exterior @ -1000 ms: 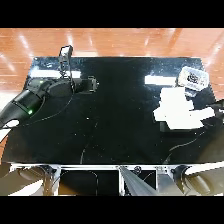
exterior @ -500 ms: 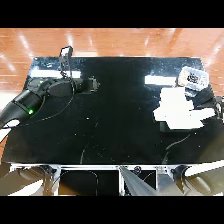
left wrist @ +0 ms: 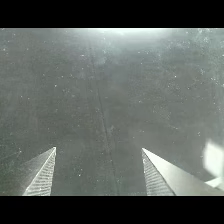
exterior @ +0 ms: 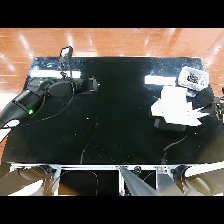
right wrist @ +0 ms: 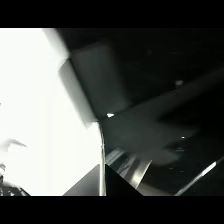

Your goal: Fold the box and place the chain.

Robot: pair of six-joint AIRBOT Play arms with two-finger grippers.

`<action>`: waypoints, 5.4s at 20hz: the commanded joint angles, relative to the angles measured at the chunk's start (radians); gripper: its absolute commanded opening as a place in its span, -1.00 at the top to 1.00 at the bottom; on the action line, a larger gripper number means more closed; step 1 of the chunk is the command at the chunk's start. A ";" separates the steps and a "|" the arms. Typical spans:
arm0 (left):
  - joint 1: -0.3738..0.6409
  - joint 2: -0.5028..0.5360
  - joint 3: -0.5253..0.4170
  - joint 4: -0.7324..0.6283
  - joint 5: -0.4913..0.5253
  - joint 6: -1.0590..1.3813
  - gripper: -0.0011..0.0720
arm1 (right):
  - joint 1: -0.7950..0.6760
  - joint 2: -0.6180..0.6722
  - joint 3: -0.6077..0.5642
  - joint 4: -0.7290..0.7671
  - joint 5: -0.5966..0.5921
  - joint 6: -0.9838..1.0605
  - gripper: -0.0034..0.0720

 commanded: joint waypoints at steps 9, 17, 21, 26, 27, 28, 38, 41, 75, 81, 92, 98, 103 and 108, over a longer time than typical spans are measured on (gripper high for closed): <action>0.018 0.006 0.019 -0.004 0.211 -0.048 -0.73 | 0.407 0.290 -0.084 0.260 -0.040 0.005 0.84; 0.051 0.178 -0.039 -0.008 0.463 0.053 -0.73 | 0.758 0.886 -0.603 0.210 -0.561 0.297 0.84; 0.046 0.394 -0.195 -0.080 0.421 0.053 -0.73 | 0.925 1.063 -0.927 0.212 -0.769 0.419 0.84; 0.033 0.580 -0.429 -0.209 0.319 0.053 -0.73 | 1.119 1.060 -1.059 0.182 -0.930 0.426 0.84; 0.027 0.586 -0.451 -0.208 0.303 0.053 -0.73 | 1.134 1.060 -1.065 0.170 -0.950 0.429 0.84; 0.023 0.583 -0.462 -0.209 0.299 0.053 -0.73 | 1.141 1.060 -1.066 0.162 -0.958 0.428 0.84; 0.018 0.378 -0.464 -0.290 0.192 0.098 -0.73 | 1.174 1.060 -1.068 0.084 -0.987 0.402 0.84; 0.041 0.245 -0.417 -0.303 0.222 0.144 -0.73 | 1.244 1.060 -1.068 0.043 -1.013 0.350 0.84; 0.119 -0.457 -0.011 -0.801 0.729 1.191 0.91 | 1.277 1.060 -1.068 0.049 -1.102 0.364 0.84; 0.128 -0.456 0.007 -0.770 0.715 1.294 0.91 | 1.276 1.060 -1.067 -0.024 -1.150 0.388 0.84; 0.127 -0.456 0.027 -0.746 0.748 1.292 0.91 | 1.240 1.060 -1.055 -0.007 -0.967 0.399 -1.00; 0.122 -0.446 0.162 -0.720 0.758 1.407 0.92 | 1.027 1.060 -0.859 -0.258 -0.725 0.393 -1.00; 0.035 -0.381 0.174 -0.644 0.704 1.500 0.93 | 0.799 1.060 -0.741 -0.304 -0.692 0.359 -1.00; -0.122 -0.237 0.076 -0.407 0.393 1.580 0.92 | 0.758 1.060 -0.732 -0.305 -0.705 0.328 -1.00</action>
